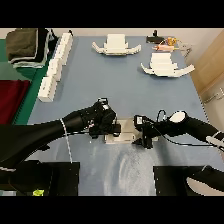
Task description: Fold the box.
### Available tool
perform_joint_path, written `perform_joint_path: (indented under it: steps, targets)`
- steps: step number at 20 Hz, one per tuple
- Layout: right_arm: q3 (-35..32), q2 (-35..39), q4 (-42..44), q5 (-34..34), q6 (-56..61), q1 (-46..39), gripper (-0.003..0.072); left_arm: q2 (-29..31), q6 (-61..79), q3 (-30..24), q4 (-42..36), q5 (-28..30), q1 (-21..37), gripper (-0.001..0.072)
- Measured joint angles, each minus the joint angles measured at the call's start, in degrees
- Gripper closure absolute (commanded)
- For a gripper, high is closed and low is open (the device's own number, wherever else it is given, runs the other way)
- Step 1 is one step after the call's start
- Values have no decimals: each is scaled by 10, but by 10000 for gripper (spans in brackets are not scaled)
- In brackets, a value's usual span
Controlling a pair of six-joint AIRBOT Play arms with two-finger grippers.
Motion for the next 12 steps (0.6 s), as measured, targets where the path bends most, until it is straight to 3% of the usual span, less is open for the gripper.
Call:
perform_joint_path:
  steps: [4, 5, 6, 7, 8, 12]
  targets:
    - [0, 0, 0, 0, 0, 0, 145, 39, 19, 22, 0, -58, 19, 11]
    - [0, 0, 0, 0, 0, 0, 145, 53, 26, 25, 1, -78, 27, 80]
    - [0, 0, 0, 0, 0, 0, 145, 68, 32, 26, 2, -97, 35, 237]
    - [0, 0, 0, 0, 0, 0, 145, 83, 44, 28, 2, -118, 42, 546]
    - [0, 0, 0, 0, 0, 0, 145, 98, 61, 29, 0, -143, 49, 695]
    - [0, 0, 0, 0, 0, 0, 145, 145, 158, 31, -1, -219, 65, 695]
